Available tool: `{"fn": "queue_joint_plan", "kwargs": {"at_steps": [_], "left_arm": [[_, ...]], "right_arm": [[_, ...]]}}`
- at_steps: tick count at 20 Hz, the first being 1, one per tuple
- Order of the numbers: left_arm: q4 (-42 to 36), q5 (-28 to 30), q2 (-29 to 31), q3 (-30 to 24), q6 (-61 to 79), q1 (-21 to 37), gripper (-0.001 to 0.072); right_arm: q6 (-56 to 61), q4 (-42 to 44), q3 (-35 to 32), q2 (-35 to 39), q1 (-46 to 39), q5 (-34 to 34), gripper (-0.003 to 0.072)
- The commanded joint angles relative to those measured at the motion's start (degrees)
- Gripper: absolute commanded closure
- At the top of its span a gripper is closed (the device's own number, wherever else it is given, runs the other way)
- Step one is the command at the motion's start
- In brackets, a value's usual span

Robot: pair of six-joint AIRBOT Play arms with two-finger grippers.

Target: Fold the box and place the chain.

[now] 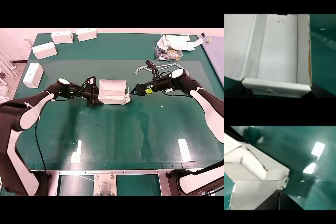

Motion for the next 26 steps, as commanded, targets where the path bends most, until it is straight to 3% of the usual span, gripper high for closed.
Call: {"fn": "queue_joint_plan", "kwargs": {"at_steps": [1, 4, 8, 10, 13, 15, 23, 25, 26], "left_arm": [[0.0, 0.0, 0.0, 0.0, 0.0, 0.0, 0.046], [0.0, 0.0, 0.0, 0.0, 0.0, 0.0, 0.046], [0.0, 0.0, 0.0, 0.0, 0.0, 0.0, 0.046], [0.0, 0.0, 0.0, 0.0, 0.0, 0.0, 0.046], [0.0, 0.0, 0.0, 0.0, 0.0, 0.0, 0.046], [0.0, 0.0, 0.0, 0.0, 0.0, 0.0, 0.046], [0.0, 0.0, 0.0, 0.0, 0.0, 0.0, 0.046], [0.0, 0.0, 0.0, 0.0, 0.0, 0.0, 0.046], [0.0, 0.0, 0.0, 0.0, 0.0, 0.0, 0.046]], "right_arm": [[0.3, 0.0, 1.8, -0.1, 0.3, 2.1, 0.0671], [0.2, -0.3, 1.8, -0.1, 0.5, 2.1, 0.0609], [0.3, -4.5, 1.5, -0.7, 0.5, 2.1, 0.0599], [0.3, -4.2, 1.4, -1.0, 0.6, 2.1, 0.0526], [0.1, -1.7, 1.4, -1.0, 0.6, 2.1, 0.0519], [0.1, -0.8, 1.4, -1.0, 0.7, 2.2, 0.045], [0.1, 1.0, 1.4, -1.4, 2.4, 2.1, 0.045], [0.1, 1.0, 1.4, -1.5, 2.3, 2.1, 0.0362], [0.1, 1.1, 1.4, -1.5, 2.3, 2.1, 0.0358]]}}
